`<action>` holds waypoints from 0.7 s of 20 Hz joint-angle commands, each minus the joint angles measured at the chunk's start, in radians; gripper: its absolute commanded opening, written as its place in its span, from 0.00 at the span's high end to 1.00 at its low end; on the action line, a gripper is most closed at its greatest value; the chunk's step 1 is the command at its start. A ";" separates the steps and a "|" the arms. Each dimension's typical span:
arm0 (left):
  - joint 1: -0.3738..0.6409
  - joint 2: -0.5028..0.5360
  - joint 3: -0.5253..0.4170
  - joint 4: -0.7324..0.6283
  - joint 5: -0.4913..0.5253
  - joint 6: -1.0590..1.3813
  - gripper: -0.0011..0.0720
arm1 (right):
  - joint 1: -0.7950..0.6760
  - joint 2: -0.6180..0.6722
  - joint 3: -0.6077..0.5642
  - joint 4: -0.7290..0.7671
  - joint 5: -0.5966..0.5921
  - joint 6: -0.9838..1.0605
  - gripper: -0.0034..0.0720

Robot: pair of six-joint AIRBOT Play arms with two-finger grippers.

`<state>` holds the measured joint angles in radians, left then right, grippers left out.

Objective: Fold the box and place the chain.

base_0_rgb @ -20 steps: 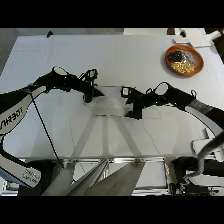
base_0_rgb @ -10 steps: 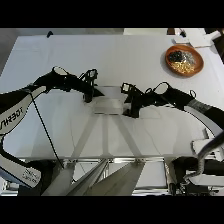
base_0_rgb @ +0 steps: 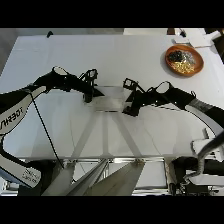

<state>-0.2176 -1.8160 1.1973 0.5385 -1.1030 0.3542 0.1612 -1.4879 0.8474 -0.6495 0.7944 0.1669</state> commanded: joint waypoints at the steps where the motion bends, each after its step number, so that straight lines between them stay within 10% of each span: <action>1: 0.000 -0.001 0.000 0.000 0.000 0.000 0.97 | -0.035 0.017 0.000 -0.001 -0.017 0.040 0.04; 14: 0.000 -0.001 0.000 0.000 0.000 0.000 0.97 | -0.022 0.039 0.000 -0.161 0.081 0.006 0.04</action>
<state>-0.2176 -1.8160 1.1973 0.5385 -1.1030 0.3538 0.1284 -1.4494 0.8478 -0.7776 0.8291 0.1761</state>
